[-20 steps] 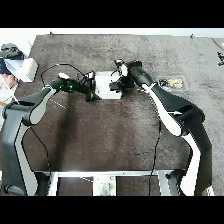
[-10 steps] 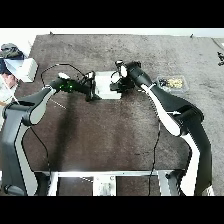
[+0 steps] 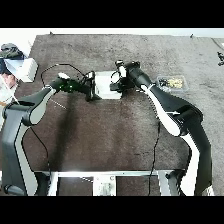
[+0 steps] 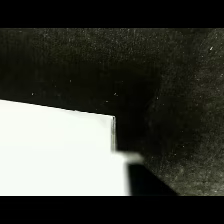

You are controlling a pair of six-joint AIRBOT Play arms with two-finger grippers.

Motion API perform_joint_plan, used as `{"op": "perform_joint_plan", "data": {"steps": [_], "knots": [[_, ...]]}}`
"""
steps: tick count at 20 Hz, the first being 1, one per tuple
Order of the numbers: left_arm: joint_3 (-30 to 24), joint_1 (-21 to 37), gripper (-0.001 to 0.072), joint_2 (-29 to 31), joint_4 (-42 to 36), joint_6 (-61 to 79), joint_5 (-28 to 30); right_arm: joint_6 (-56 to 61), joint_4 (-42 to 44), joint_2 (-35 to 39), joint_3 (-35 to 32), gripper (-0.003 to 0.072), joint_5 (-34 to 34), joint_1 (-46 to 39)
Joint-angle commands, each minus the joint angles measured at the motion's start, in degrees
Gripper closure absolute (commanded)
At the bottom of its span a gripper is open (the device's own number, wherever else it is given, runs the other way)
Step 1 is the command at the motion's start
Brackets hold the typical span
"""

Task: Fold the box and place the chain.

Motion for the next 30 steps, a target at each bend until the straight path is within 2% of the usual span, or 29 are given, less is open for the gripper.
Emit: {"op": "perform_joint_plan", "data": {"steps": [1,6,12,17,19,21,22,23,27,30], "knots": [[0.02,0.02,0.0456,0.02,-0.07,-0.28,0.02,0.42,-0.52,0.42,0.02,0.0152,-0.17,-0.02],[0.04,0.02,0.0456,0.02,-0.07,-0.28,0.02,-0.33,-0.46,1.84,0.02,0.0152,0.35,-0.02],[0.02,0.02,0.0456,0.02,-0.07,-0.28,0.02,-9.68,-0.17,5.60,-0.07,0.0152,0.66,0.04],[0.02,0.02,0.0456,0.02,-0.07,-0.28,0.02,-13.07,-0.22,11.67,-0.20,0.0153,-0.33,0.20],[0.02,0.02,0.0456,0.02,-0.07,-0.28,0.04,-14.62,-0.28,15.17,-2.25,0.0153,-0.94,0.20],[0.04,0.02,0.0456,0.02,-0.09,-0.28,0.02,-15.96,-0.28,19.39,-6.82,0.0164,-3.87,-0.11],[0.04,0.02,0.0456,0.02,-0.07,-0.28,0.02,-16.76,-0.31,22.21,-10.43,0.0370,-7.19,-0.35],[0.04,0.02,0.0456,0.02,-0.07,-0.28,0.02,-16.76,-0.26,25.29,-14.53,0.0493,-11.41,-0.74],[0.04,0.02,0.0456,0.02,-0.07,-0.28,0.02,-16.63,-0.24,38.47,-34.34,0.0511,-26.10,-5.68],[0.02,0.02,0.0456,0.02,-0.07,-0.28,0.02,-16.33,2.12,41.99,-42.49,0.0498,-29.03,-13.86]]}}
